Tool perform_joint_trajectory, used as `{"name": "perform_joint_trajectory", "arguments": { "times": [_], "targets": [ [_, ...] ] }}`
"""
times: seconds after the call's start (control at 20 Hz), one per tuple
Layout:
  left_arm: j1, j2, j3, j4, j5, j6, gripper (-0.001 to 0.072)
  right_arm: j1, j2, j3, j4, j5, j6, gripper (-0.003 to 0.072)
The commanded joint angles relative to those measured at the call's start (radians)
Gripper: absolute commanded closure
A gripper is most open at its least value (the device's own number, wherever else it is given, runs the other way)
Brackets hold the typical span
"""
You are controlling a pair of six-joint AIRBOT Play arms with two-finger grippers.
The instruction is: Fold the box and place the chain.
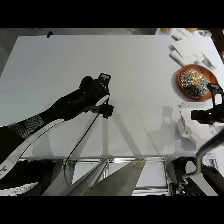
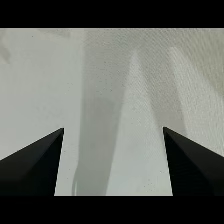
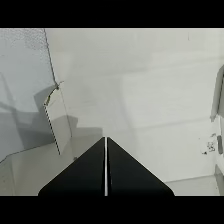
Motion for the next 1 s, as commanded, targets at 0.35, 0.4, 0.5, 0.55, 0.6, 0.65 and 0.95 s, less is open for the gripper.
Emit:
{"name": "perform_joint_trajectory", "arguments": {
  "times": [0.35,0.4,0.5,0.55,0.6,0.65,0.95],
  "targets": [
    [0.001,-0.001,0.0,0.002,0.051,0.0,0.0018,0.0,0.0,0.143,-0.009,-0.008,0.09,0.0657],
    [0.002,-0.001,0.0,0.001,0.093,0.0,0.0018,0.0,0.0,0.183,-0.024,0.011,0.039,0.0601],
    [-0.001,-0.003,-0.001,0.012,0.159,0.017,0.0018,-0.003,-0.003,0.245,-0.158,0.022,0.043,0.0601],
    [0.0,-0.008,-0.001,0.017,0.187,0.04,0.0017,-0.01,-0.006,0.264,-0.245,0.022,0.042,0.0597],
    [0.0,-0.014,-0.001,0.02,0.204,0.087,0.0016,-0.028,-0.014,0.271,-0.335,0.024,0.047,0.0533],
    [0.0,-0.021,-0.001,0.03,0.211,0.139,0.0016,-0.057,-0.029,0.271,-0.376,0.026,0.051,0.0382],
    [0.001,-0.056,-0.001,0.035,0.194,0.319,0.0017,-0.223,-0.205,0.27,-0.366,0.072,0.018,0.0115]
  ]
}}
